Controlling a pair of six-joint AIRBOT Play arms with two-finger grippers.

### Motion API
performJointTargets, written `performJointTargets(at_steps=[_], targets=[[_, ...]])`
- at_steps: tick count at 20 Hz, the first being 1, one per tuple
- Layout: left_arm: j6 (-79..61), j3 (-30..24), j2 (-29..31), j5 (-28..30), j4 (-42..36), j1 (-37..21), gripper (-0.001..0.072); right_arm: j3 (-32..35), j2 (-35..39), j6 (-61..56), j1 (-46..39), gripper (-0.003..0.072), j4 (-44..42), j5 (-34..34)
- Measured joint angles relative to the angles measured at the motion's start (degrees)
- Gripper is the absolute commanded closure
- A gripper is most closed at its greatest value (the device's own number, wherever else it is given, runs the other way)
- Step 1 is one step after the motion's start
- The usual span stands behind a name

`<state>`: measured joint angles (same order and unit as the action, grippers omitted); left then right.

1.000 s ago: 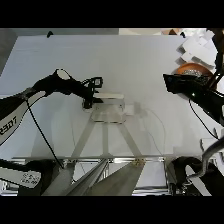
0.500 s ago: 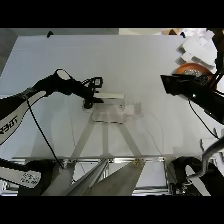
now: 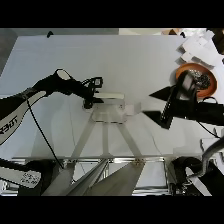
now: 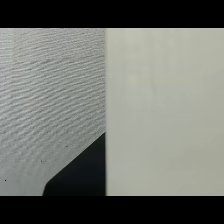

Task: Fold the box and place the chain.

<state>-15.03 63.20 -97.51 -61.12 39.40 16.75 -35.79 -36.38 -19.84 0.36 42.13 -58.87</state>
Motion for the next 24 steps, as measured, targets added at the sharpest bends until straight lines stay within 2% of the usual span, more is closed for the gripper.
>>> performJointTargets(at_steps=[3,6,13,17,21,24], targets=[[0.0,0.02,0.0,0.02,0.0,0.0,0.0698,-0.04,-0.55,2.84,4.48,-0.0006,6.84,-0.7],[0.0,0.0,0.0,0.02,0.02,0.0,0.0698,1.57,-2.12,4.61,7.21,0.0028,8.39,1.18],[0.0,0.0,0.0,0.02,0.02,0.0,0.0698,12.09,-5.46,22.91,8.79,0.0027,-5.51,14.1],[-0.02,0.02,0.0,0.04,0.02,0.0,0.0698,13.75,-13.46,32.06,8.9,0.0027,-11.74,16.87],[-0.02,0.0,0.0,0.04,0.02,0.0,0.0698,14.16,-22.49,45.62,8.92,0.0023,-25.33,17.9],[0.0,0.0,0.0,0.04,0.02,0.0,0.0698,14.19,-26.56,55.15,8.92,0.0022,-33.92,18.29]])
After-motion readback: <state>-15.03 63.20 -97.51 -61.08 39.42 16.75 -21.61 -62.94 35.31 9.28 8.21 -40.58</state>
